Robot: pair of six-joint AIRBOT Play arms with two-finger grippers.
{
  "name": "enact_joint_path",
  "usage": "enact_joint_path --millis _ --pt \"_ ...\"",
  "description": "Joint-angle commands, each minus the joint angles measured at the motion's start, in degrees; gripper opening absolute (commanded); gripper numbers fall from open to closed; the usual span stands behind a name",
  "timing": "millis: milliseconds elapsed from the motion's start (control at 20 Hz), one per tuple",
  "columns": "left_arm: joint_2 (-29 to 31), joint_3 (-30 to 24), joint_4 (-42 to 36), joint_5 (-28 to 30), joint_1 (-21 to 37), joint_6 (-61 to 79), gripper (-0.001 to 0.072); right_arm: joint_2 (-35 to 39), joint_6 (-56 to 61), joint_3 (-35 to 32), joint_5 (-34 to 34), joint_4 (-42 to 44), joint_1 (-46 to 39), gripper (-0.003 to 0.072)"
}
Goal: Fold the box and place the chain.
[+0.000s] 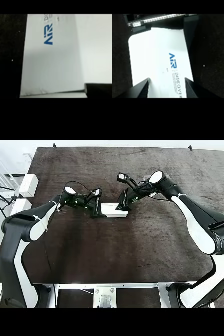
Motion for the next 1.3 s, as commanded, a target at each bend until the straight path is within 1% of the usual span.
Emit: enact_joint_path --millis 0,200,250,400,450,550,650,850,1050,1250 --pt "0.04 0.04 0.00 0.00 0.02 0.00 0.0579 -0.09 -0.04 0.00 -1.53 -0.55 0.11 0.0517" --pt "0.04 0.04 0.00 0.00 0.02 0.00 0.0579 0.44 0.00 0.15 -1.03 -0.85 0.09 0.0512" --pt "0.04 0.04 0.02 0.00 0.02 0.00 0.0579 1.14 -0.02 0.15 -0.22 -0.57 0.07 0.0489" --pt "0.04 0.04 0.00 0.00 0.02 0.00 0.0579 5.16 -0.04 -1.01 1.36 0.63 -0.44 0.0488" --pt "0.04 0.04 0.00 -0.02 0.02 0.00 0.0579 6.80 -0.59 -2.25 0.90 1.05 -0.74 0.0461" --pt "0.04 0.04 0.00 0.00 0.02 0.00 0.0579 8.74 -3.34 -5.46 -2.43 2.19 -0.87 0.0451" --pt "0.04 0.04 0.00 -0.02 0.02 0.00 0.0579 8.48 -5.05 -7.69 -4.92 2.97 -0.70 0.0453" --pt "0.04 0.04 0.00 -0.02 0.02 0.00 0.0579 8.00 -10.16 -11.26 -7.02 8.70 -0.44 0.0453" --pt "0.04 0.04 0.02 0.00 0.02 0.00 0.0579 8.00 -13.44 -14.38 -7.87 8.48 0.98 0.0453" --pt "0.04 0.04 0.00 0.00 0.02 0.00 0.0579 8.00 -15.21 -17.14 -14.19 8.55 1.18 0.0482"
